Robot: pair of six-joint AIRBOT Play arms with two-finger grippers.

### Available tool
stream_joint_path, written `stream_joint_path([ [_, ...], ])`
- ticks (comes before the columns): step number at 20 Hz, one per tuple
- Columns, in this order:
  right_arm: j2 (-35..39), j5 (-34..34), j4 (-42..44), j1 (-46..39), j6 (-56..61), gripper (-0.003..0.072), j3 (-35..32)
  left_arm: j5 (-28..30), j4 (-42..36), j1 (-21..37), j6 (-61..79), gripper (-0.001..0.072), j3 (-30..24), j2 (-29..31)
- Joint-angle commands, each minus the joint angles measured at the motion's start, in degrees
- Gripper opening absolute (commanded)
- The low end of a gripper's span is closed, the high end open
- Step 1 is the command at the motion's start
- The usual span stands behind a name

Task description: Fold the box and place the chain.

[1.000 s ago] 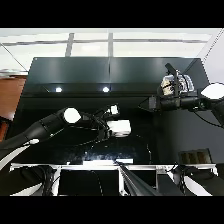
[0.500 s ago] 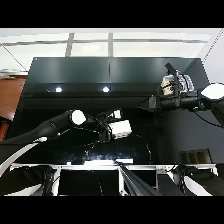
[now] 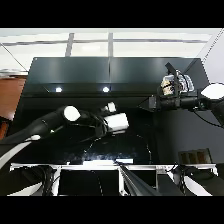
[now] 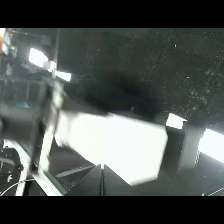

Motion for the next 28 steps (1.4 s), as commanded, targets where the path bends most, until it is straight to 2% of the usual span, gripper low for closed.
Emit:
stream_joint_path([
  [1, 0.04, 0.00, 0.04, -0.02, 0.02, 0.0027, -0.02, -0.07, 0.44, 12.72, -5.35, 0.0358, 0.42, 3.41],
  [3, 0.04, 0.00, 0.07, 0.00, 0.04, 0.0027, 0.00, -0.17, 1.66, 23.37, -9.77, 0.0358, 2.73, 3.10],
  [6, 0.04, -0.09, 0.11, 0.00, 0.04, 0.0027, 0.00, -0.68, 3.67, 38.14, -12.07, 0.0358, 10.47, -1.11],
  [9, 0.04, -0.37, 0.28, 0.24, 0.02, 0.0027, 0.00, -5.29, 11.93, 48.85, -21.40, 0.0358, 23.58, -10.75],
  [12, 0.04, -0.37, 0.28, 0.24, 0.04, 0.0027, -0.02, -8.66, 21.22, 55.56, -29.35, 0.0358, 36.22, -21.20],
  [14, 0.04, -0.42, 0.28, 0.24, 0.02, 0.0027, 0.00, -7.08, 20.74, 57.40, -29.29, 0.0358, 41.64, -26.25],
  [18, 0.04, -0.35, 2.64, 0.26, 0.33, 0.0027, 0.00, -6.69, 21.18, 56.96, -29.55, 0.0359, 50.75, -34.95],
  [22, 0.04, -0.09, 3.28, 0.26, 0.33, 0.0027, 0.00, -6.29, 24.68, 56.00, -30.40, 0.0364, 53.59, -39.26],
  [23, 0.04, 0.00, 3.28, 0.28, 0.33, 0.0027, 0.00, -5.62, 24.98, 55.89, -30.42, 0.0443, 53.57, -39.34],
  [24, 0.04, 0.02, 3.26, 0.44, 0.35, 0.0027, 0.00, -4.42, 24.81, 55.76, -30.75, 0.0676, 53.66, -39.21],
  [25, 0.04, -0.07, 3.26, 0.61, 0.33, 0.0027, 0.00, -3.82, 25.24, 55.65, -33.35, 0.0720, 54.23, -38.99],
  [28, 0.04, 0.48, 3.69, 0.66, 0.42, 0.0027, 0.00, -7.45, 25.38, 55.67, -36.72, 0.0720, 58.05, -36.89],
])
